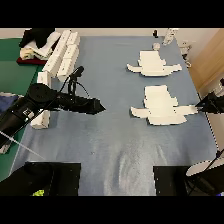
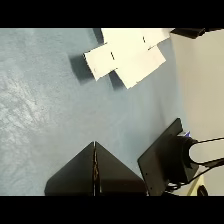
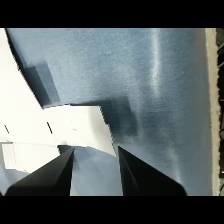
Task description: Fold the box.
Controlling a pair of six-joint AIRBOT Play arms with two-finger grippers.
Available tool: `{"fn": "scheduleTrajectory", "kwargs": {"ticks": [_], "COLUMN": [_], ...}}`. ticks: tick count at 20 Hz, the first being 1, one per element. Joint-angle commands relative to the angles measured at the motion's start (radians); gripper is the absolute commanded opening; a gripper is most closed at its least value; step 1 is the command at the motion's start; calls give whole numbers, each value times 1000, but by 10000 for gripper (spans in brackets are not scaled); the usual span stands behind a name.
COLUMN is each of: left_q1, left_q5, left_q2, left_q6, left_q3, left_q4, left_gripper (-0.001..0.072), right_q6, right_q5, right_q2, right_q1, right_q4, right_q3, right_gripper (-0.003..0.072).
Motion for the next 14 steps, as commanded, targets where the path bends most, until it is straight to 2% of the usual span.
{"fn": "scheduleTrajectory", "kwargs": {"ticks": [1,6,7,9,11,14], "left_q1": [0,0,0,0,0,0], "left_q5": [-11,-20,-21,-26,-27,-26], "left_q2": [0,0,0,0,0,0], "left_q6": [0,0,0,1,1,14], "left_q3": [0,0,0,0,0,0], "left_q4": [-16,-16,-16,-15,-16,-14], "left_gripper": [12,12,12,12,12,12], "right_q6": [-24,-32,-42,-58,-77,-71], "right_q5": [-26,-38,-45,-63,-94,-130], "right_q2": [-19,-40,-40,-40,-37,-27], "right_q1": [5,40,50,68,101,185], "right_q4": [21,24,30,79,105,167], "right_q3": [0,-18,-18,-16,-15,-15], "right_gripper": [404,393,316,274,3,1]}}
